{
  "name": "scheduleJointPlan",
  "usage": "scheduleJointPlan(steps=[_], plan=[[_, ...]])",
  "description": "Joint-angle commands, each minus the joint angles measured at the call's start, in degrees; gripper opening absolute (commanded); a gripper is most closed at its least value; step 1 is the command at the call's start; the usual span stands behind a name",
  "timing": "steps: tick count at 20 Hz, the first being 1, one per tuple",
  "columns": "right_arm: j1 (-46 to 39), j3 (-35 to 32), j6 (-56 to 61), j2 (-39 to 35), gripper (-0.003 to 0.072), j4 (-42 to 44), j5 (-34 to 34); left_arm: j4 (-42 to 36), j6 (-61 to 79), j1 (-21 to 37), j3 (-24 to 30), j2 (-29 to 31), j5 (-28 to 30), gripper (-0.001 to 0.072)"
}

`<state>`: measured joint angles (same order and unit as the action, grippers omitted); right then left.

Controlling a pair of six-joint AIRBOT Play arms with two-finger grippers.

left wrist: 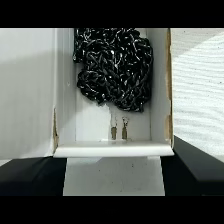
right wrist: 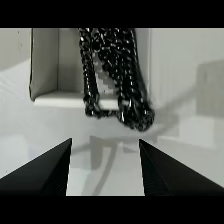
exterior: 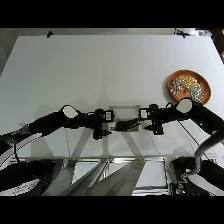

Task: Fold the box and place the chain.

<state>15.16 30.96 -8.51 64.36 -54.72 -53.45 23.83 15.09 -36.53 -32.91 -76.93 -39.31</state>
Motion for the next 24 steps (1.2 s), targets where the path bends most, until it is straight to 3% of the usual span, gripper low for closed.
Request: scheduleJointPlan(steps=[1, 3, 10, 11, 12, 13, 18, 24], plan=[[2.0, 0.0, -4.0, 2.9, 0.0478, 3.8, 2.5, 0.0, 0.0, 0.0, 0.0, 0.0, 0.0, 0.0073], [2.4, 0.0, -3.8, 4.2, 0.0465, 4.2, 2.8, 0.0, 0.0, 0.0, 0.0, 0.0, 0.0, 0.0073], [2.4, 0.0, 1.4, 4.2, 0.0156, 3.8, 3.2, 0.0, 0.0, 0.0, 0.0, 0.0, 0.0, 0.0073], [2.4, 0.0, 2.3, 4.2, 0.0142, 3.5, 3.2, 0.0, 0.0, 0.0, 0.0, 0.0, 0.0, 0.0073], [2.4, 0.0, 3.2, 4.2, 0.0063, 3.1, 3.2, 0.0, 0.0, 0.0, 0.0, 0.0, 0.0, 0.0073], [2.4, 0.0, 4.3, 4.2, 0.0033, 2.5, 3.2, 0.0, 0.0, 0.0, 0.0, 0.0, 0.0, 0.0073], [2.4, 0.0, 11.9, 2.9, 0.0018, -1.5, 3.7, 0.0, 0.0, 0.0, 0.0, 0.0, 0.0, 0.0073], [2.4, 0.0, 26.7, -4.7, 0.0018, -8.4, 4.8, 0.0, 0.0, 0.0, 0.0, 0.0, 0.0, 0.0073]])
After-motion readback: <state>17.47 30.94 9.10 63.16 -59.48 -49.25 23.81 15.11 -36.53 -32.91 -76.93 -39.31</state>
